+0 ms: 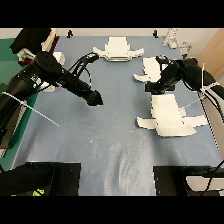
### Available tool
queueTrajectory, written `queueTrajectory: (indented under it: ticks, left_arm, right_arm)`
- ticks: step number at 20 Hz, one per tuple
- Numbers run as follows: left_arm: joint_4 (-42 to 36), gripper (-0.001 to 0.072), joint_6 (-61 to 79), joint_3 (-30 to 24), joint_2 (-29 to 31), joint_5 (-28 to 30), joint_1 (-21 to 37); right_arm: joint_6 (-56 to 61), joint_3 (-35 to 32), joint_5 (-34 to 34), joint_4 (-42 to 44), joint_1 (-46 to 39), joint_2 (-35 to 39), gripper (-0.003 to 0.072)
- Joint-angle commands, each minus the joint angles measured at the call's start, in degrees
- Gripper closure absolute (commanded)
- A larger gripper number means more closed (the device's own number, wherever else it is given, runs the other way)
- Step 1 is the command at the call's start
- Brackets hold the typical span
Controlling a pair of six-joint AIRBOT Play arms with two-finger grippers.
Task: Fold the box.
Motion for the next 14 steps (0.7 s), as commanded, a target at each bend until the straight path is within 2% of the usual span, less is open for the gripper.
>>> queueTrajectory:
  ticks: [1, 14]
  left_arm:
    - [0.0, 0.002, 0.02, -0.02, -0.04, 0.0, -0.02]
    - [0.0, 0.0019, 0.0, -0.02, -0.04, 0.0, -0.02]
  right_arm:
    - [0.02, 0.04, 0.0, 0.02, -0.02, -0.02, 0.0681]
    - [0.04, 0.04, 1.66, 0.28, -0.02, -0.02, 0.0682]
